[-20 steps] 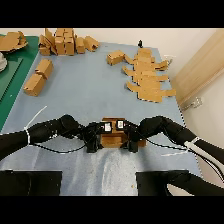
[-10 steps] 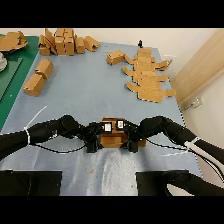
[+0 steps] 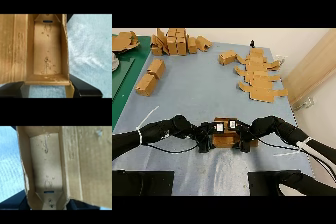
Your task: Fold the box.
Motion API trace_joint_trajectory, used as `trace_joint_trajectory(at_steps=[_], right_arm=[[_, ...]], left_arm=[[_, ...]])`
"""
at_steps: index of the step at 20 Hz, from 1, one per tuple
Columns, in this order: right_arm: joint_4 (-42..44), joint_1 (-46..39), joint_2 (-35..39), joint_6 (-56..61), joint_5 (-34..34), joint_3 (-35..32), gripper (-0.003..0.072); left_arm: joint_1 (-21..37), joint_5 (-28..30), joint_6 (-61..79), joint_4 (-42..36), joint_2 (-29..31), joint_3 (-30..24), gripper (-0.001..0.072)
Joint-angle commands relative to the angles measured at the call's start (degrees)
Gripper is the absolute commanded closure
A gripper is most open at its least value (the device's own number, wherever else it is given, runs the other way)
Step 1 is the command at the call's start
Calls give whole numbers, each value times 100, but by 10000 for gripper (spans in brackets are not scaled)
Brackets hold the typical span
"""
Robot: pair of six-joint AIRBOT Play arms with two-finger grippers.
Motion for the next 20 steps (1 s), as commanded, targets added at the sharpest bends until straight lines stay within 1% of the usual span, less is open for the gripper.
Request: trace_joint_trajectory(at_steps=[1,5,6,7,8,9,14,18,20], right_arm=[[-13,-2,-4,0,-2,0,164],[-17,-7,-2,0,-48,7,158],[-50,-9,2,0,-114,15,83],[-232,-33,31,0,-391,48,-34],[-354,-70,35,0,-693,116,-34],[-476,-116,33,7,-833,212,-34],[-992,-299,168,1102,-1381,573,-34],[-2063,-308,691,1884,-1434,861,-34],[-2367,-308,981,2415,-1502,966,-34]], left_arm=[[0,15,0,0,-2,2,241],[0,15,0,0,-2,2,240],[0,15,0,0,-2,2,241],[0,15,0,0,-2,2,241],[0,15,0,0,-2,2,241],[0,15,0,0,-2,2,241],[0,15,0,0,-2,2,241],[0,15,0,0,-2,2,241],[0,15,0,0,-2,2,241]])
